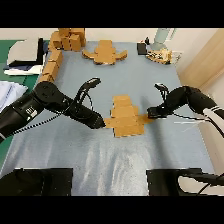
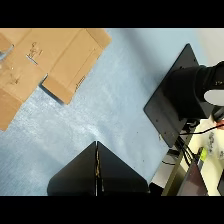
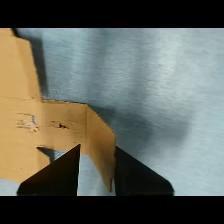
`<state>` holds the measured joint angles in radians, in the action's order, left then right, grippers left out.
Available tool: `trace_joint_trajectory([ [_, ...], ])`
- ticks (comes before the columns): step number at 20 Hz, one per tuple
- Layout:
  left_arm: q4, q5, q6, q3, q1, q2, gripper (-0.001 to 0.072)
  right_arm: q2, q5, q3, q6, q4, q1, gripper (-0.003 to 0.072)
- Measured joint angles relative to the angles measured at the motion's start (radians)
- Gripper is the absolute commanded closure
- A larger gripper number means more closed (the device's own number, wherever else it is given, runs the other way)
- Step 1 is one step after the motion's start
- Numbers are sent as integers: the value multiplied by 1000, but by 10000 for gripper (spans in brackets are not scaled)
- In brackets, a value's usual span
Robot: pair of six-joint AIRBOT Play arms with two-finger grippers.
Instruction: Fold the box.
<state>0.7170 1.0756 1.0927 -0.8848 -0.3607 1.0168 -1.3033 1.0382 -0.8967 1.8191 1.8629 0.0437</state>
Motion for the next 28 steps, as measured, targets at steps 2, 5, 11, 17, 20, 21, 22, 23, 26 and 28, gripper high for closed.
trace_joint_trajectory([
  [2,0,0,0,0,0,0,693,-5,23,-1,22,26,0,401],
  [5,0,-2,0,0,0,0,546,-12,32,-2,48,49,0,428],
  [11,0,-2,0,0,0,0,261,-42,44,-3,88,90,7,682],
  [17,8,-8,11,6,43,2,259,-16,47,13,183,209,54,684],
  [20,13,-5,25,40,163,10,258,82,-25,98,221,292,106,684],
  [21,6,-4,24,58,212,18,208,124,-55,135,227,314,128,685],
  [22,-13,-2,13,74,257,30,208,172,-92,178,230,333,154,684],
  [23,-39,5,-5,87,298,47,208,214,-122,216,229,346,178,684],
  [26,-145,19,-105,109,389,134,210,330,-193,310,201,368,243,684],
  [28,-223,25,-179,110,417,213,210,381,-214,346,180,376,276,684],
])
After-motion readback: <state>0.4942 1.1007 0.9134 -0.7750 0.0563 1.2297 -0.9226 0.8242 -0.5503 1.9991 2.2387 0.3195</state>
